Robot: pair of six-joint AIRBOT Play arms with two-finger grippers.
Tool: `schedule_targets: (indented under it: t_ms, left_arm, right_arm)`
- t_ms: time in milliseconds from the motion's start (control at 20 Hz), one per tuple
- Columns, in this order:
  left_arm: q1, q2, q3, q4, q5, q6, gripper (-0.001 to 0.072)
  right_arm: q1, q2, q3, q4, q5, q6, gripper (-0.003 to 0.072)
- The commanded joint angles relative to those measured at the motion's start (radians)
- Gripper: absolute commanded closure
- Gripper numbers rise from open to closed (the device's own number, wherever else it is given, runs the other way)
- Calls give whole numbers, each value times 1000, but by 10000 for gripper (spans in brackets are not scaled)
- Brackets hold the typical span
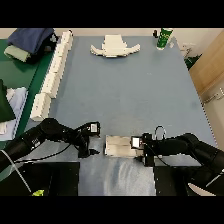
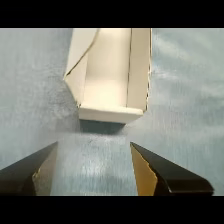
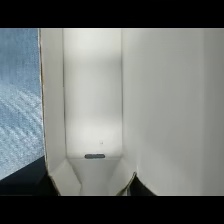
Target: Fold the box.
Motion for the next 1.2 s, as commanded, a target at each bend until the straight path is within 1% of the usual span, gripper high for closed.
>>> schedule_targets:
  t_ms: [0, 200, 450, 800, 1150]
  left_arm:
    - [-74, -55, -27, -97, 98, 64, 12]
    - [-125, -91, -27, -103, 101, 89, 12]
    - [-166, -131, -27, -155, 170, 101, 12]
    - [-173, -138, -27, -188, 168, 164, 12]
    - [-226, -151, -29, -184, 168, 162, 12]
  right_arm:
    - [0, 1, 0, 0, 0, 0, 259]
    - [0, 1, 0, 0, 0, 0, 259]
    - [0, 1, 0, 0, 0, 0, 259]
    - [0, 1, 0, 0, 0, 0, 259]
    - [0, 1, 0, 0, 0, 0, 259]
